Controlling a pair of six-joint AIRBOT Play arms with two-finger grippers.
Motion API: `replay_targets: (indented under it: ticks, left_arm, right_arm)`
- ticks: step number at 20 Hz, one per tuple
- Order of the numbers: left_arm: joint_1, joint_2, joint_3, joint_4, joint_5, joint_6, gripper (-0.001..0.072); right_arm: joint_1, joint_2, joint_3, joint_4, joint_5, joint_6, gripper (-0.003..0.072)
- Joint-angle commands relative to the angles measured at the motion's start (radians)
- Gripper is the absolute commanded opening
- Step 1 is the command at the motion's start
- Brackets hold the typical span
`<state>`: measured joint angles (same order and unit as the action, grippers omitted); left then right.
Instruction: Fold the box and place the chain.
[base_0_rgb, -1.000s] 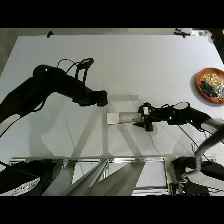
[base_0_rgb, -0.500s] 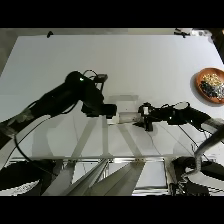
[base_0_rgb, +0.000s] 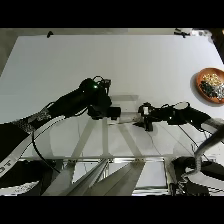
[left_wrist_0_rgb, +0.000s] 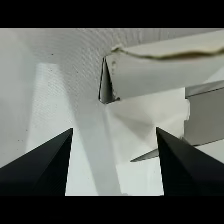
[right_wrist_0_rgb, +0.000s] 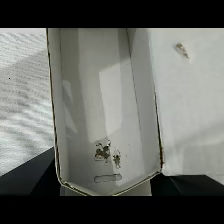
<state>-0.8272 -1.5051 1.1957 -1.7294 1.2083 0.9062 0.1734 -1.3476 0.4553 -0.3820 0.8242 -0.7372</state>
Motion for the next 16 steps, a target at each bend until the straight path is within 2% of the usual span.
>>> replay_targets:
  ticks: [1,8,16]
  left_arm:
    - [-0.001,-0.007,0.001,0.043,-0.015,-0.048,0.0576]
    - [-0.001,-0.044,0.001,-0.073,-0.055,-0.009,0.0576]
    - [-0.016,-0.082,0.001,-0.075,-0.074,-0.039,0.0561]
  right_arm:
    - [0.0,0.001,0.001,0.0,0.0,0.0,0.0406]
    - [0.0,0.001,0.001,0.0,0.0,0.0,0.0406]
    - [0.0,0.001,0.001,0.0,0.0,0.0,0.0406]
